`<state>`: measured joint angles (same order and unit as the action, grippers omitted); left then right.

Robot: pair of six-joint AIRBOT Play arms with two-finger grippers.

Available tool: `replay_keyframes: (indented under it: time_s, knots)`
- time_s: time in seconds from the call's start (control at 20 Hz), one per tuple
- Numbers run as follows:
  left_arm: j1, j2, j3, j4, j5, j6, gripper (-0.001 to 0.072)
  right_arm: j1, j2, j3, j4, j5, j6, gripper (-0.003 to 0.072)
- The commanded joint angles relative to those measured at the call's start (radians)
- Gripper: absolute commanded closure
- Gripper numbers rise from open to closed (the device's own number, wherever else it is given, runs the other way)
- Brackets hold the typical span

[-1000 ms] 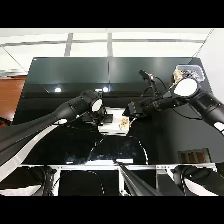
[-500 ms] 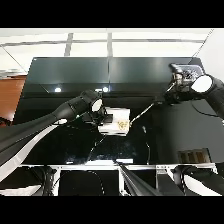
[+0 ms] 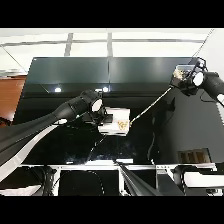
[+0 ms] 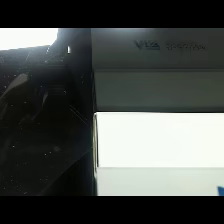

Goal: Fold the box and place the chain.

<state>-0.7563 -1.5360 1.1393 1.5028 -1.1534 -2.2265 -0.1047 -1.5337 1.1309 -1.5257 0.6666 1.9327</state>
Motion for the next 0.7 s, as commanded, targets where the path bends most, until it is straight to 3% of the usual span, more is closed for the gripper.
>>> replay_keyframes:
  time_s: [0.0,0.15,0.2,0.3,0.4,0.5,0.65]
  knots:
    - [0.001,0.001,0.000,0.000,0.000,0.000,0.0680,-0.012,-0.152,0.137,0.020,-0.020,0.043,0.0012]
    - [0.001,0.001,0.000,0.000,0.000,0.000,0.0680,-0.013,-0.212,0.210,0.029,-0.021,0.047,0.0023]
    - [0.001,0.001,0.000,0.000,0.000,0.000,0.0680,-0.015,-0.223,0.227,0.030,-0.021,0.050,0.0140]
    - [0.001,0.001,0.000,0.000,0.000,0.000,0.0680,-0.017,-0.230,0.234,0.031,-0.021,0.051,0.0142]
    - [0.001,0.001,0.000,0.000,0.000,0.000,0.0680,-0.023,-0.232,0.234,0.032,-0.008,0.051,0.0343]
    - [0.001,0.001,0.000,0.000,-0.001,0.000,0.0680,-0.025,-0.228,0.235,0.037,0.024,0.049,0.0638]
    - [0.001,0.001,0.000,0.001,0.001,0.000,0.0680,-0.024,-0.205,0.236,0.036,0.132,-0.010,0.0672]
